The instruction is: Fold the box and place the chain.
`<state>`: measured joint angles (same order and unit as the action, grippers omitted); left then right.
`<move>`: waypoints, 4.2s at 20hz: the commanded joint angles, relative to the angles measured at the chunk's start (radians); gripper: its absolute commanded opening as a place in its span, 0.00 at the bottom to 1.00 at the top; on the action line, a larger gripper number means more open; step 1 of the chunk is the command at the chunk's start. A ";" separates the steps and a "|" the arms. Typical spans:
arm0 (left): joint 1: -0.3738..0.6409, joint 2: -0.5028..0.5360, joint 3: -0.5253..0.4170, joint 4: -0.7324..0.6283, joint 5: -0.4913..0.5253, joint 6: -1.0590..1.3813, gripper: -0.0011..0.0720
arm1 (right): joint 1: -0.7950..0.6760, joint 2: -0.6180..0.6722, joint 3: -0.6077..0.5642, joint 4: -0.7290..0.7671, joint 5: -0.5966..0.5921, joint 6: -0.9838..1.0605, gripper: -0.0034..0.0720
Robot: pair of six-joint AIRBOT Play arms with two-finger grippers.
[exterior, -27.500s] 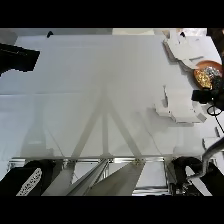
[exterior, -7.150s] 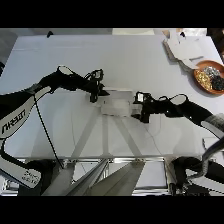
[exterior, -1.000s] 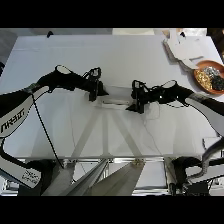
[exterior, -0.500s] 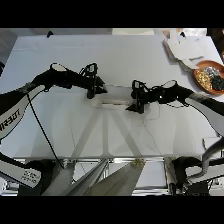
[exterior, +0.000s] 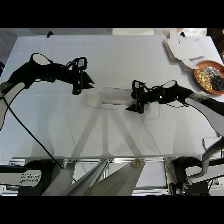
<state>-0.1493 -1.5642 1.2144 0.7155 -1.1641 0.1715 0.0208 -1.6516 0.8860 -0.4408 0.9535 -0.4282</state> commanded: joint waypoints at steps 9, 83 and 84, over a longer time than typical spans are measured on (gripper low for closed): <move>-0.120 -0.060 -0.001 -0.243 0.134 -0.184 0.03 | 0.001 0.000 0.000 0.000 0.000 0.000 0.74; -0.111 -0.016 -0.003 0.266 0.161 -0.307 0.72 | 0.001 0.000 0.000 0.000 0.000 0.000 0.74; -0.111 -0.029 -0.003 0.264 0.157 -0.251 0.72 | 0.001 0.000 0.000 0.000 0.000 0.000 0.74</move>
<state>-0.2543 -1.5650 1.2118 0.9653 -1.0286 -0.1692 0.0208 -1.6516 0.8860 -0.4408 0.9539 -0.4282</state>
